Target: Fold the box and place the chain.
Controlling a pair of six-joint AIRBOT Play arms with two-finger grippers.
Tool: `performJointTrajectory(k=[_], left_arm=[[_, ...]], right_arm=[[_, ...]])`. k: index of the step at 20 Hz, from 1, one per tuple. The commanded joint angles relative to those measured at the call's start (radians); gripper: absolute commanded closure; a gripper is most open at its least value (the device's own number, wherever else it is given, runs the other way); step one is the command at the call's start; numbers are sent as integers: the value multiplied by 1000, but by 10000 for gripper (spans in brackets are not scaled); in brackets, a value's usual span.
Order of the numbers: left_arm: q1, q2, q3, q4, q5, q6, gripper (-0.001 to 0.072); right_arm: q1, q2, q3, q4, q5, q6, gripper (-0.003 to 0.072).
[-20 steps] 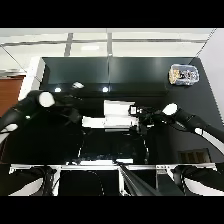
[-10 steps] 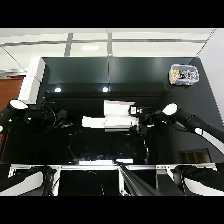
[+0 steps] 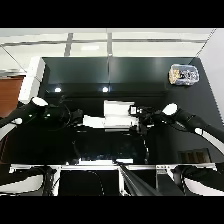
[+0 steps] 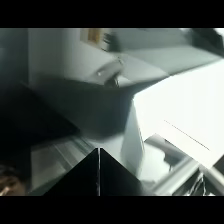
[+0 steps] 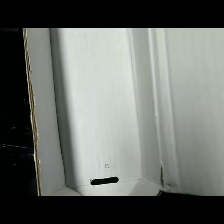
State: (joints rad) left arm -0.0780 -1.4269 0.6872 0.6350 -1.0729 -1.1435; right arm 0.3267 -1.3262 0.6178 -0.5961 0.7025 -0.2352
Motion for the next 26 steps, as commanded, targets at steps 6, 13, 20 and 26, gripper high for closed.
performJointTrajectory(k=[6,13,20,26], left_arm=[[-47,-62,143,-24,-131,89,38],[-107,-62,229,-10,-184,74,3],[-277,-62,324,115,-29,-84,3],[-298,-62,328,113,-83,-174,178]], right_arm=[[0,0,0,0,0,0,221],[0,0,0,0,0,0,221],[0,0,0,0,0,0,220],[0,0,0,0,0,0,221]])
